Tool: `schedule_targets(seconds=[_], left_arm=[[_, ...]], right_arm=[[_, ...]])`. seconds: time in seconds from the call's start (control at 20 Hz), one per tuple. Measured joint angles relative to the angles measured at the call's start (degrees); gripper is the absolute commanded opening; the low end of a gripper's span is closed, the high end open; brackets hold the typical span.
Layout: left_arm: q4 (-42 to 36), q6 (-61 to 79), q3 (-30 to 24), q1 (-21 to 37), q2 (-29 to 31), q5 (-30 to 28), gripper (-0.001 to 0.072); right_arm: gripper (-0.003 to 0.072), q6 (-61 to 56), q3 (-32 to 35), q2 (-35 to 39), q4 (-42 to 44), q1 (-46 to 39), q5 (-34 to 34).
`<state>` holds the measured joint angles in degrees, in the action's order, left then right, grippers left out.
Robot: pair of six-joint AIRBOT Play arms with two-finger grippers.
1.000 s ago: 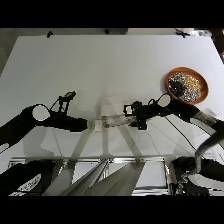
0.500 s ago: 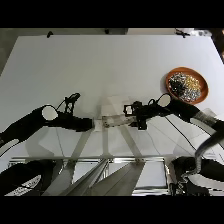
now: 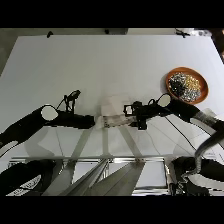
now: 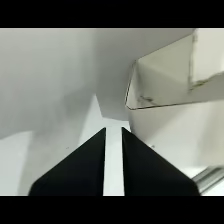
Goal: Fold the box and place the chain.
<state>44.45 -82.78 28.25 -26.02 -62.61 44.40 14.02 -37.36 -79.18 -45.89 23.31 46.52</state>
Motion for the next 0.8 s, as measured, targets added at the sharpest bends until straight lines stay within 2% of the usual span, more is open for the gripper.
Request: schedule_targets(seconds=[0.05,0.8], left_arm=[[-1.01,0.42,0.02,-0.28,0.55,-0.33,0.0273],[-6.58,1.79,0.07,-3.56,1.9,-2.69,0.0274]], right_arm=[[0.0298,-0.02,0.0,0.0,0.0,0.0,0.0],[0.0298,-0.02,0.0,0.0,0.0,0.0,0.0]])
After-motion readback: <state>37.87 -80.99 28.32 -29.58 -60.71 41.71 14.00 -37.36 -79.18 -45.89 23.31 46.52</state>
